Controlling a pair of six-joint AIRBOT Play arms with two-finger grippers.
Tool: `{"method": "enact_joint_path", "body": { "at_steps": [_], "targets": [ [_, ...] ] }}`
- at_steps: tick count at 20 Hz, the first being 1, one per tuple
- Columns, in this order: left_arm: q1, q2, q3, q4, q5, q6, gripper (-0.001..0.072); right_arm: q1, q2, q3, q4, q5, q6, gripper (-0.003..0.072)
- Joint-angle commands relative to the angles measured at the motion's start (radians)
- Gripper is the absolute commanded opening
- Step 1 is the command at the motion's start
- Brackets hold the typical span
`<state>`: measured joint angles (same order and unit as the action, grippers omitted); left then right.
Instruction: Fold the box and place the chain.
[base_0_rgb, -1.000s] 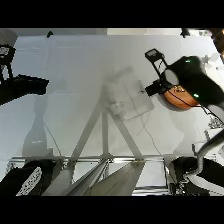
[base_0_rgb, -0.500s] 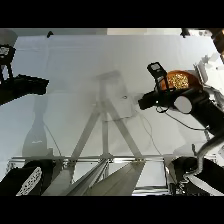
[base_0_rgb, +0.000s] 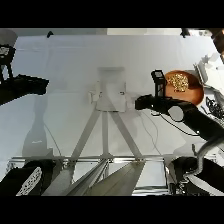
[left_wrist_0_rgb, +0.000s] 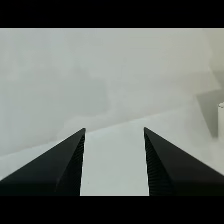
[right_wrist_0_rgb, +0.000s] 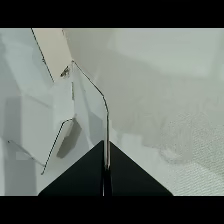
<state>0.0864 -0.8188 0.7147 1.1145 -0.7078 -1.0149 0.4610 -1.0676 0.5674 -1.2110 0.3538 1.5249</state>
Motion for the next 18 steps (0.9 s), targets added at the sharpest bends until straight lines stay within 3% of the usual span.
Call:
{"method": "enact_joint_path", "body": {
  "at_steps": [1,5,12,18],
  "targets": [
    [-0.001,0.0,0.001,0.0,0.0,0.0,0.0397,0.001,-0.055,-0.009,0.007,-0.063,-0.044,0.0004],
    [-0.001,0.0,0.001,0.0,0.0,0.0,0.0397,0.001,-0.065,-0.013,0.008,-0.086,-0.105,0.0004],
    [-0.001,0.0,0.001,0.0,0.0,0.0,0.0397,0.042,-0.064,-0.077,0.067,-0.227,-0.105,0.0004],
    [-0.001,0.0,0.001,0.0,0.0,0.0,0.0397,0.091,-0.063,-0.077,0.062,-0.243,-0.106,0.0005]
  ]
}}
